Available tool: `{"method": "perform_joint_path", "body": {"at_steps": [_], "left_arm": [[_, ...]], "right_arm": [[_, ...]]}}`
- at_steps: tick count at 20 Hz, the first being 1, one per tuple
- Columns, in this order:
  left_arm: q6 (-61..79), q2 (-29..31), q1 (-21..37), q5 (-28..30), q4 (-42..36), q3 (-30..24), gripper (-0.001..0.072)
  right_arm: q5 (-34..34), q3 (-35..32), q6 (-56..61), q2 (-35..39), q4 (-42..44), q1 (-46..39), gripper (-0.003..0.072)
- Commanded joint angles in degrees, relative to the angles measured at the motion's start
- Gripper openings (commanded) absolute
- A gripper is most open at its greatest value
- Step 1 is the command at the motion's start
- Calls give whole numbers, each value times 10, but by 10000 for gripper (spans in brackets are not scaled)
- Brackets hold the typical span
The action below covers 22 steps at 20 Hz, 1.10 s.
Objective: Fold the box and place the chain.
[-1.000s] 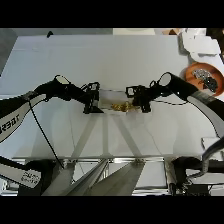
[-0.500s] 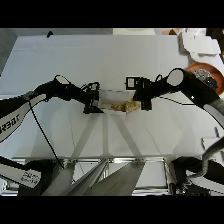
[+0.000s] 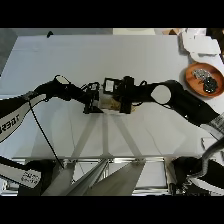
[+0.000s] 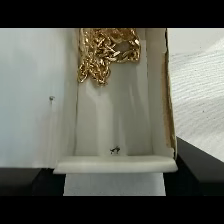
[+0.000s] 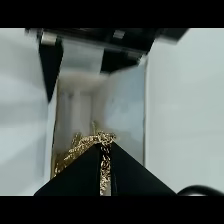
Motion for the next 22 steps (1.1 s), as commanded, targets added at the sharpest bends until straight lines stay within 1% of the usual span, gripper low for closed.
{"method": "perform_joint_path", "body": {"at_steps": [1,4,5,6,7,9,11,13,15,16,17,18,20,22], "left_arm": [[0,0,0,0,0,0,278],[0,0,0,0,0,0,278],[0,0,0,0,0,0,278],[0,0,0,0,0,0,278],[0,0,0,0,0,0,278],[0,0,0,0,0,0,278],[0,0,0,0,0,0,278],[0,0,0,0,0,0,278],[0,0,0,0,0,0,278],[0,0,0,0,0,0,278],[0,0,0,0,0,0,278],[0,0,0,0,0,0,278],[0,0,0,0,0,0,278],[0,0,0,0,0,0,278]], "right_arm": [[-88,1,75,-7,9,23,15],[-61,1,107,-27,6,19,21],[-47,0,107,-32,6,19,81],[-36,0,107,-33,6,19,270],[-30,0,106,-33,6,19,436],[-15,1,104,-20,7,16,433],[3,1,102,9,7,-5,438],[43,0,102,37,10,-56,441],[108,0,101,44,13,-127,441],[129,-6,101,43,15,-163,453],[138,-14,95,43,23,-193,518],[140,-24,74,43,31,-217,572],[135,-56,-12,43,51,-243,580],[119,-103,-138,42,94,-244,581]]}}
